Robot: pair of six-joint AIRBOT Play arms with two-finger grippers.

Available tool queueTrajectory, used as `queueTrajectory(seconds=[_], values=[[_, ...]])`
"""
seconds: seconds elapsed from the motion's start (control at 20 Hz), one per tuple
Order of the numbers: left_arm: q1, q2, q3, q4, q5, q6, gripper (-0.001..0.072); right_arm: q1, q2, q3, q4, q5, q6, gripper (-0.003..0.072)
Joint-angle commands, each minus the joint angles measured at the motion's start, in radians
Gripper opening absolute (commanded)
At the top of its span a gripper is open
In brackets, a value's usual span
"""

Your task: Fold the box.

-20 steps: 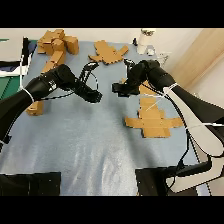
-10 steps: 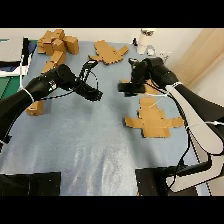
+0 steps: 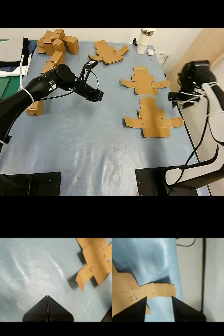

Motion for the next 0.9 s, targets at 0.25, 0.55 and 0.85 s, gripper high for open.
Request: queueTrajectory(seconds=[0.25,0.55,0.85], values=[[0.000,0.000,0.001,-0.104,-0.069,0.002,0.0014,-0.343,-0.052,-0.006,0.280,0.043,-0.311,0.0479],[0.001,0.000,0.001,-0.206,-0.074,0.001,0.0013,-0.403,-0.110,-0.042,0.474,0.006,-0.467,0.0476],[0.000,0.000,0.001,-0.238,-0.077,0.001,0.0013,-0.401,-0.111,-0.136,0.480,-0.002,-0.500,0.0390]])
